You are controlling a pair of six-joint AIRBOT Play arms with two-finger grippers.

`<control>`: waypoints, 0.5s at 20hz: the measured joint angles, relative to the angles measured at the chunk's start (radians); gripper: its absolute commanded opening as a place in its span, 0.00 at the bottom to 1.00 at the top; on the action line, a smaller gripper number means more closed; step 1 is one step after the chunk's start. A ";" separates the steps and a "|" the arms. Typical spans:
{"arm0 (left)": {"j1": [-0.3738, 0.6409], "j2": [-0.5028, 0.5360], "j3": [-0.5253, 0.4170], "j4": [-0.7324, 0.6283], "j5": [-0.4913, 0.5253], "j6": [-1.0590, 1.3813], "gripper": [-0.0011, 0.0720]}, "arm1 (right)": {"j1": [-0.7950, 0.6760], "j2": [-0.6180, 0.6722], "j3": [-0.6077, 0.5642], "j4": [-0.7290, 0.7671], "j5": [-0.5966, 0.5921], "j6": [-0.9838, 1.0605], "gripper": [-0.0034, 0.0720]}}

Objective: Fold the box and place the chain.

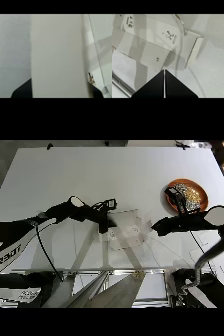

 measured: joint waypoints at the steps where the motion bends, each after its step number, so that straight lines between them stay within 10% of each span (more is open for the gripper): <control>1: 0.000 0.000 0.000 0.001 -0.004 0.000 0.25 | 0.000 0.000 0.000 0.000 0.000 0.000 0.06; 10: -0.022 -0.002 0.002 0.114 -0.021 0.006 0.03 | 0.000 0.000 0.000 -0.014 0.000 0.000 0.06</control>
